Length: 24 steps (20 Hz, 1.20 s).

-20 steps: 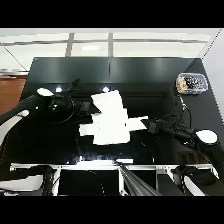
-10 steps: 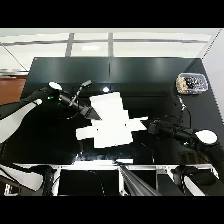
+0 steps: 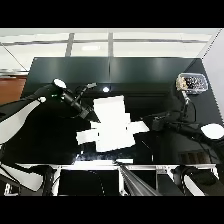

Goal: Fold the box and place the chain.

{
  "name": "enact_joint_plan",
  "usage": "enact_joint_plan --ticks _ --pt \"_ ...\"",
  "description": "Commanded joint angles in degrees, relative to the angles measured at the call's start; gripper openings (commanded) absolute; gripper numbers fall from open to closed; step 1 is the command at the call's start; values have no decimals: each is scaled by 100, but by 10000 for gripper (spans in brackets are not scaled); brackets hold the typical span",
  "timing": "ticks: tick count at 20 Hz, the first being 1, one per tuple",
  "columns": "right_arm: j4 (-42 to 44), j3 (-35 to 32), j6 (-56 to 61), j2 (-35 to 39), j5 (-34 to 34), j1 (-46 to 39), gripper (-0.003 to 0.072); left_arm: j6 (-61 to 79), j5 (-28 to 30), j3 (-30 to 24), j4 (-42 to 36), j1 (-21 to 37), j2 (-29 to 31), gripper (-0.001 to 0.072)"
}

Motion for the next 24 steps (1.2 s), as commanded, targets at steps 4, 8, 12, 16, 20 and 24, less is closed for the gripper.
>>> enact_joint_plan --ticks 4,8,12,16,20,24 --pt "-2369 1134 -1051 -22 673 216 705 511 1381 -474 -103 -105 907 24" --pt "-2999 1134 -2050 -358 623 874 705 1790 1648 -479 -13 -426 1040 23" --pt "-3215 1134 -2240 -857 374 1261 705 1781 2275 -588 411 -1008 1239 20" --pt "-3215 1134 -2430 -1281 304 1495 705 2247 3665 -1217 560 -1366 1792 24" --pt "-3226 1134 -2992 -1742 286 1672 705 2634 3880 -1375 699 -1364 1661 27" --pt "-3532 1132 -3051 -1882 645 1672 705 2640 3936 -1357 734 -1360 1617 28"
